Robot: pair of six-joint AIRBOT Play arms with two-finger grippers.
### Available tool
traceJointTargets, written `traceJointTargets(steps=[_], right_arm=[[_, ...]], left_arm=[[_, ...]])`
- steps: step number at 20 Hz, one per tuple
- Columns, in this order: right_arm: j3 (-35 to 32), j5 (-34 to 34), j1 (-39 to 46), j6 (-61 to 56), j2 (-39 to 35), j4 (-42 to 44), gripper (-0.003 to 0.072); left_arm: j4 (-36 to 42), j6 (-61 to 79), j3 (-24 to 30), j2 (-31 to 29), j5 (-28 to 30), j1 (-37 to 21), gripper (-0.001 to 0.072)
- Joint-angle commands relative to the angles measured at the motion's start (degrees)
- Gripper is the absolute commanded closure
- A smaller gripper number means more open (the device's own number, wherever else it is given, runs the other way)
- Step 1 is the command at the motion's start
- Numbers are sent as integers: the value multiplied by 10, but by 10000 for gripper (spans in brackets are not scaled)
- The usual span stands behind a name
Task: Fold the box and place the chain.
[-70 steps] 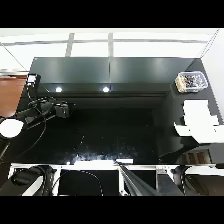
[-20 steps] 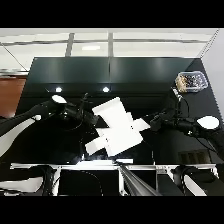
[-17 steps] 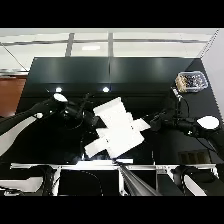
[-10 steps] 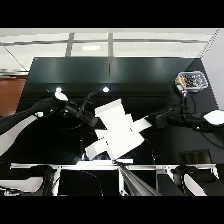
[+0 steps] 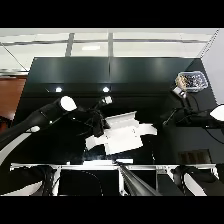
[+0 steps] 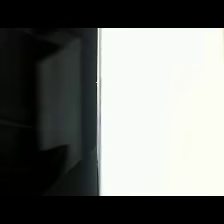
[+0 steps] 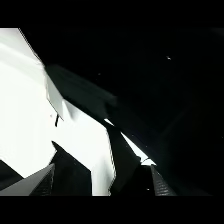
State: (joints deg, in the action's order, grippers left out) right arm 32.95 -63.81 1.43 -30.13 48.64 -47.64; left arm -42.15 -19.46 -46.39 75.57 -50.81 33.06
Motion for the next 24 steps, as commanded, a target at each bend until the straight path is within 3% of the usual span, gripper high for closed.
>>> traceJointTargets(steps=[1, 11, 24], right_arm=[[-19, 42, -49, 68, 0, -9, -34], [-94, 93, -143, 149, 1, -10, -34], [-126, 174, -284, 193, 3, -19, -34]], left_arm=[[-30, 66, 1, 12, 53, 29, 683], [-43, 105, 1, 43, 54, 29, 683], [-43, 105, 0, 43, 54, 29, 683]])
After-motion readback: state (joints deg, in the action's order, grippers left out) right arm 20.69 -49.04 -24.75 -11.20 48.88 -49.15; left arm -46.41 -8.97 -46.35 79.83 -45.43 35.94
